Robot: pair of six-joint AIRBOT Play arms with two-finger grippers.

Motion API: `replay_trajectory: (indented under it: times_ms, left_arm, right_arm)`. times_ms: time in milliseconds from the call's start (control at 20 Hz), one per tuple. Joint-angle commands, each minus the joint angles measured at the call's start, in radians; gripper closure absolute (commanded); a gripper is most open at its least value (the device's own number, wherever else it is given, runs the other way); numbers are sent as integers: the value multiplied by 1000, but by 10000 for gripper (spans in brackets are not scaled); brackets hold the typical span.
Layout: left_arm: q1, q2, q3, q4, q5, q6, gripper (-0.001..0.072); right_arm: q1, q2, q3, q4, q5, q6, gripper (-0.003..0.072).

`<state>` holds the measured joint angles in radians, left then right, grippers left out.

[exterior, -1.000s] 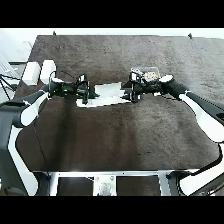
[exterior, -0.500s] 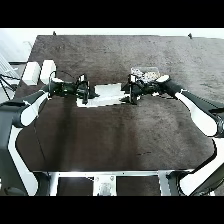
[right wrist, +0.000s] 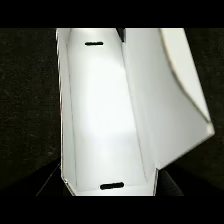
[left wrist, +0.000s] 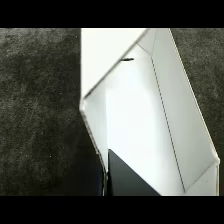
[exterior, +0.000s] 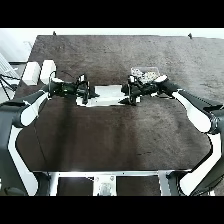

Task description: Fold the box and place the chain.

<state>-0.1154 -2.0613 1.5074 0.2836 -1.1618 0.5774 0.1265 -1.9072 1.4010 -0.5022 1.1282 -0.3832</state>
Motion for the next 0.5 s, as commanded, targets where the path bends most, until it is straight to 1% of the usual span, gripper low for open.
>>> replay_trajectory:
  times_ms: [0,100,250,450]
  left_arm:
    - [0,0,0,0,2,0,688]
    - [0,0,0,0,2,0,688]
    - [0,0,0,0,2,0,688]
    - [0,0,0,0,2,0,688]
  right_arm:
    - [1,-34,24,5,19,-4,71]
    - [0,-54,52,58,64,-27,71]
    - [0,-105,107,61,116,-8,71]
    - [0,-132,132,60,121,0,71]
